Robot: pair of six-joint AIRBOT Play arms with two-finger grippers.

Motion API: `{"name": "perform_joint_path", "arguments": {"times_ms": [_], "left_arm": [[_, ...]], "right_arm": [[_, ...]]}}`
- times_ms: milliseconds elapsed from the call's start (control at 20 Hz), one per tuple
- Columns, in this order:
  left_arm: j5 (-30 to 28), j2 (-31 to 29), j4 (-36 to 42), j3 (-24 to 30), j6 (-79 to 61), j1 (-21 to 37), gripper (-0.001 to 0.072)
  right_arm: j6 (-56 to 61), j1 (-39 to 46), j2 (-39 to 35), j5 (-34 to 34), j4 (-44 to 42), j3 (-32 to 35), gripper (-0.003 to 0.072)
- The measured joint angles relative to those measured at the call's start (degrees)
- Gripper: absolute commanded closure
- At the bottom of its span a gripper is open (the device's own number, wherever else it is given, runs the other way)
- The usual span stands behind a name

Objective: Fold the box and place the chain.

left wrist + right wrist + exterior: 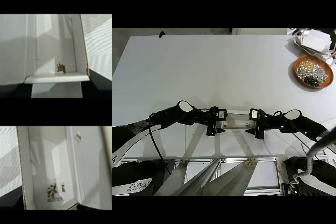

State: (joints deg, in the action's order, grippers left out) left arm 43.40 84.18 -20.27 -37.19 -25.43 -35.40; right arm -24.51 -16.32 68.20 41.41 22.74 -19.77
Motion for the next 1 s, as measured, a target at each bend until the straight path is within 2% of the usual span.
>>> {"name": "perform_joint_path", "arguments": {"times_ms": [750,900,1000], "left_arm": [[-0.24,0.0,-0.04,0.02,-0.04,0.0,0.0486],[-0.28,0.0,-0.07,0.02,-0.09,0.0,0.0486],[-0.37,0.04,-0.07,0.02,-0.15,-0.02,0.0488]], "right_arm": [[0.02,0.0,0.0,-0.07,-0.07,0.02,0.0221],[0.15,0.0,-0.07,0.26,0.02,0.02,0.0137],[0.5,0.0,-0.48,0.52,1.07,0.02,0.0129]]}}
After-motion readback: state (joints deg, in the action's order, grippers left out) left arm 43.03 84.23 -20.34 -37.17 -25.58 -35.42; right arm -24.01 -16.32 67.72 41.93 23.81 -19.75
